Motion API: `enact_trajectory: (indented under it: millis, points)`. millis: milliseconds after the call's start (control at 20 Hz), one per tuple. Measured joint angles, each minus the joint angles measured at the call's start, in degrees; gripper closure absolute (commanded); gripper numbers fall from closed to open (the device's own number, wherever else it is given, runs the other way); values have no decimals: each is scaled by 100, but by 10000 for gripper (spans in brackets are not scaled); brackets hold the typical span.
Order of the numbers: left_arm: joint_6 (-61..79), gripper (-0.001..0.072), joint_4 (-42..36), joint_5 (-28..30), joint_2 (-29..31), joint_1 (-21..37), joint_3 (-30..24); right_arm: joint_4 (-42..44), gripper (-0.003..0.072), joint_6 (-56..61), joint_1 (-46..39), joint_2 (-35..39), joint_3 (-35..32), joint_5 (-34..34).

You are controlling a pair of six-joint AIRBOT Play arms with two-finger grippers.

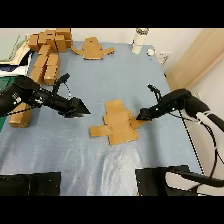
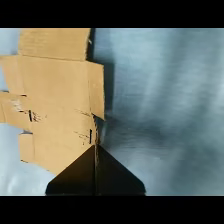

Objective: Fold the box.

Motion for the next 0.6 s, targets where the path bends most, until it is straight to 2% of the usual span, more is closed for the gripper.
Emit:
enact_trajectory:
  millis: [300,600]
  points:
    - [380,164,-492,-125,-769,81,0,326,683,-175,765,1228,-1274,1023]
    - [820,163,-951,354,-1342,-188,0,387,682,114,1576,1950,-1753,1912]
